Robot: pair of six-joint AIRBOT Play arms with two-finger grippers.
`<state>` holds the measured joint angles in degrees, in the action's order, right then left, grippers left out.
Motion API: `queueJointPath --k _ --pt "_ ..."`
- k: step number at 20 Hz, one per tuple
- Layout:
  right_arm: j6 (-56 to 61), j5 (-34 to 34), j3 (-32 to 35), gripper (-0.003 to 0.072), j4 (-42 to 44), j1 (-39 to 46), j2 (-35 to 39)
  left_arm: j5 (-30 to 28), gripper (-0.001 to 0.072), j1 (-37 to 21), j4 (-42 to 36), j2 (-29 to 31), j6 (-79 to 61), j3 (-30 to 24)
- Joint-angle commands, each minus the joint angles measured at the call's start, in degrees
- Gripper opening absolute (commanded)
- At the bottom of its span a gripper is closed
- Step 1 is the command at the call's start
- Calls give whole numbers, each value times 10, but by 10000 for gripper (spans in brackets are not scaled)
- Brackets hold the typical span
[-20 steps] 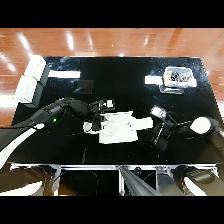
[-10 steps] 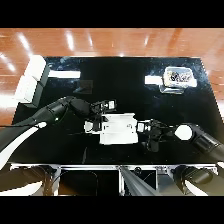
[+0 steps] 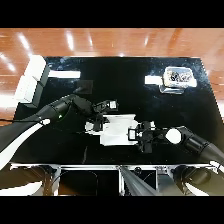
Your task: Fold the box and place the chain.
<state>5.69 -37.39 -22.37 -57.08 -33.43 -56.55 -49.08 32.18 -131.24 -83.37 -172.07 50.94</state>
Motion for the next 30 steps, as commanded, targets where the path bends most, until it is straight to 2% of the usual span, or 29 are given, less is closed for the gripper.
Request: queueJointPath --k 1,5,10,18,30 --pt "-2 45 0 719 33 -6 -2 -4 30 0 2 -2 0 1" --pt "16 57 -14 720 35 -5 13 -4 30 0 2 -2 0 1" --pt "111 55 -18 720 33 18 38 -4 30 0 2 -2 0 1" --pt "113 92 -19 720 37 19 38 -4 30 0 2 -2 0 1" --pt "113 73 -27 720 23 21 68 -4 30 0 2 -2 1 1"
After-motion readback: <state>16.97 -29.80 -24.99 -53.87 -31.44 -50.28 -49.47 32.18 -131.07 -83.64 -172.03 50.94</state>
